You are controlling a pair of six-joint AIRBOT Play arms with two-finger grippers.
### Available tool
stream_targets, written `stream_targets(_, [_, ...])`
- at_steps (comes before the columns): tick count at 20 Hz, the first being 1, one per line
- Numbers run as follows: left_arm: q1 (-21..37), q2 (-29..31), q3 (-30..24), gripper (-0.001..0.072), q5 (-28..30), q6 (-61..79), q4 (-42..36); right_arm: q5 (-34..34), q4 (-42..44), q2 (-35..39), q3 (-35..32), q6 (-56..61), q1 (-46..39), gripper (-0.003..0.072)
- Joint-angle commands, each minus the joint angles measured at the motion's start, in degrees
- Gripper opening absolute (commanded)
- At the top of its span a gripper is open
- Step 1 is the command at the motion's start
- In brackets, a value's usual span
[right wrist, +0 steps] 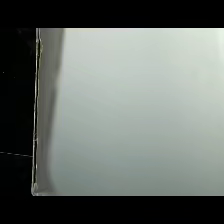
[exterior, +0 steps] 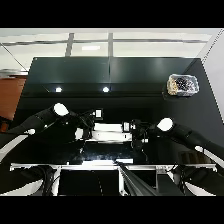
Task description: Fold the box and place the chain.
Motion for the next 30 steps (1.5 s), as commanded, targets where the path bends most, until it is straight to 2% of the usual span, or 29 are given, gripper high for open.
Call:
stream_targets(1, [0.0, 0.0, 0.0, 0.0032, 0.0, -0.6, 0.0, -0.7, 0.0, 0.0, -0.2, 1.0, 0.0, 0.0609])
stream_targets(30, [0.0, 0.0, 0.0, 0.0032, 0.0, -0.6, 0.0, -1.4, -0.7, 0.0, -0.2, 2.0, 0.0, 0.0607])
